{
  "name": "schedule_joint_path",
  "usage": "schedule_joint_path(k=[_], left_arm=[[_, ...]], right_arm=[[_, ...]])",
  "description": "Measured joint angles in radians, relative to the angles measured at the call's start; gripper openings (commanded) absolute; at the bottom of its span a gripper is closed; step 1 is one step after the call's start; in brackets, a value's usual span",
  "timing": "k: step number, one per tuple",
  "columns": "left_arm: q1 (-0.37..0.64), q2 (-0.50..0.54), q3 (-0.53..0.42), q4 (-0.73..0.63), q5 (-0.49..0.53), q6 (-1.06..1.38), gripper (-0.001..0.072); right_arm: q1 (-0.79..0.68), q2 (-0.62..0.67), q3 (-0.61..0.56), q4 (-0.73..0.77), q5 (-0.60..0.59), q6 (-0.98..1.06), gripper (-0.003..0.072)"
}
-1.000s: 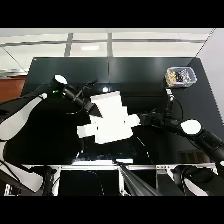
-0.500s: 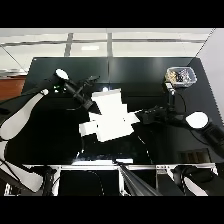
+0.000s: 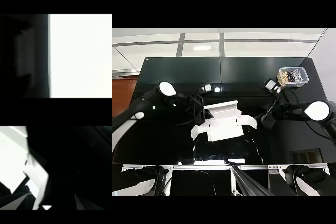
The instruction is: Fold the box and place the chain.
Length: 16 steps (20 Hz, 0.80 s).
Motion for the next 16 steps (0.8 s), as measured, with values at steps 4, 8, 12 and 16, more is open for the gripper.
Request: schedule_joint_path(k=[4,8,12,16], left_arm=[[-0.060,0.014,-0.063,0.045,0.146,0.104,0.0022],[-0.093,0.000,-0.079,0.111,0.208,0.154,0.0023],[-0.103,-0.007,-0.083,0.109,0.233,0.171,0.0022],[-0.106,-0.009,-0.084,0.104,0.240,0.176,0.0023]], right_arm=[[0.071,-0.001,-0.045,-0.008,-0.035,-0.114,0.0720],[0.135,-0.005,-0.102,0.018,-0.094,-0.195,0.0720],[0.197,-0.015,-0.137,0.034,-0.124,-0.334,0.0714],[0.241,-0.052,-0.151,0.061,-0.137,-0.445,0.0714]])
